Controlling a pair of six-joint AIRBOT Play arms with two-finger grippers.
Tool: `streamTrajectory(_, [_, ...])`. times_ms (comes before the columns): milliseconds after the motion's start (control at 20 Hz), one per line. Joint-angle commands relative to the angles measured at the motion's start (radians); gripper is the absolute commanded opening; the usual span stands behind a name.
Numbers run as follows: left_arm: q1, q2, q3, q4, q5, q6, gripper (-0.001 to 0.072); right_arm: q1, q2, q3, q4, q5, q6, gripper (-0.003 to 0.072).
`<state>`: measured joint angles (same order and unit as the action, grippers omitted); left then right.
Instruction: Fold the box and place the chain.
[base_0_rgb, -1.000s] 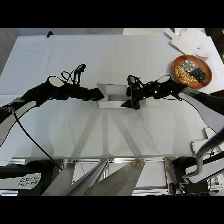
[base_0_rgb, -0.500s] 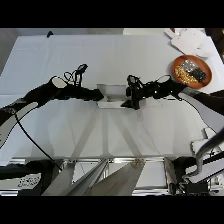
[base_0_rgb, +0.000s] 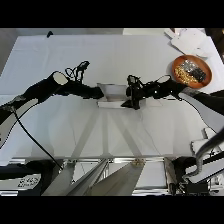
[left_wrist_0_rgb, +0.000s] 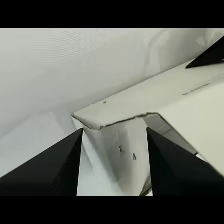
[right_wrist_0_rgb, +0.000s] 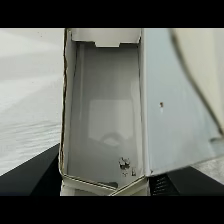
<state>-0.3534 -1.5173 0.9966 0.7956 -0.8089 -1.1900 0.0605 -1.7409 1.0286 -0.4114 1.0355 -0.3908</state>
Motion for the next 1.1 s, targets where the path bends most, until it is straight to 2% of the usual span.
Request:
streamTrajectory(0, [-0.021, -0.004, 0.027, 0.167, -0.033, -0.143, 0.0415, 0.0, 0.0, 0.0, 0.0, 0.0, 0.0, 0.0446])
streamTrajectory(350, [-0.064, -0.018, 0.071, 0.293, -0.06, -0.277, 0.0356, 0.0, 0.0, 0.0, 0.0, 0.0, 0.0, 0.0446])
streamTrajectory(500, [-0.092, -0.051, 0.127, 0.386, -0.124, -0.362, 0.0356, 0.0, 0.0, 0.0, 0.0, 0.001, 0.0, 0.0446])
streamTrajectory(650, [-0.112, -0.108, 0.189, 0.414, -0.211, -0.427, 0.0357, 0.0, 0.0, 0.0, 0.0, 0.0, 0.0, 0.0446])
streamTrajectory(850, [-0.129, -0.127, 0.243, 0.456, -0.237, -0.507, 0.0356, 0.0, 0.0, 0.0, 0.0, 0.0, 0.0, 0.0446])
streamTrajectory(1050, [-0.129, -0.153, 0.29, 0.511, -0.309, -0.598, 0.0356, 0.0, 0.0, 0.0, 0.0, 0.001, 0.0, 0.0446])
